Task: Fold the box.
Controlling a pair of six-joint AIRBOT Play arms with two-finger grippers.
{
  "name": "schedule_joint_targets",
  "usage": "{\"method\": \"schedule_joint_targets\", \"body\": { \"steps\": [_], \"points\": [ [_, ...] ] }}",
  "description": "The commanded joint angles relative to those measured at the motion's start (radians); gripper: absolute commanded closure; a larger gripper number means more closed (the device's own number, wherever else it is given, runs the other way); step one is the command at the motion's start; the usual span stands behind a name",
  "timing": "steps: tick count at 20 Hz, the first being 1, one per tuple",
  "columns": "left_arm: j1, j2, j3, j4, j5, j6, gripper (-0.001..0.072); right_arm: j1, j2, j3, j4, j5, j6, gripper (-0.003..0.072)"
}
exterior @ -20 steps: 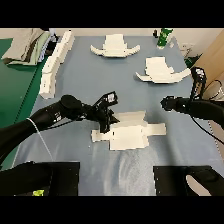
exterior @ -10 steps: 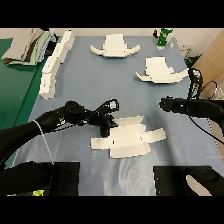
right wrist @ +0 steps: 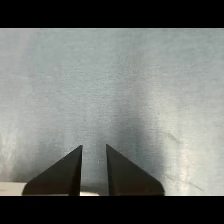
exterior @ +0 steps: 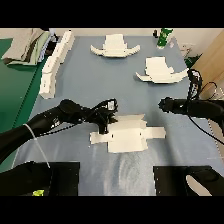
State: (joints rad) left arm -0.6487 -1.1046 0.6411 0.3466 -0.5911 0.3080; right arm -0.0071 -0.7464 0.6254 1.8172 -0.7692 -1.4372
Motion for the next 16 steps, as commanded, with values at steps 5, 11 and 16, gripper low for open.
{"method": "schedule_joint_targets", "body": {
  "steps": [5,11,16],
  "points": [
    [-0.064,0.081,-0.097,0.002,0.103,0.059,0.0698,0.001,0.0,0.0,0.001,-0.008,0.0,0.0463],
    [-0.117,0.013,-0.154,0.001,0.187,0.071,0.0698,0.001,0.0,0.0,0.001,-0.008,0.0,0.0464],
    [-0.129,0.016,-0.158,-0.003,0.209,0.069,0.0696,0.001,0.0,0.0,0.002,-0.01,0.0,0.0464]
  ]
}}
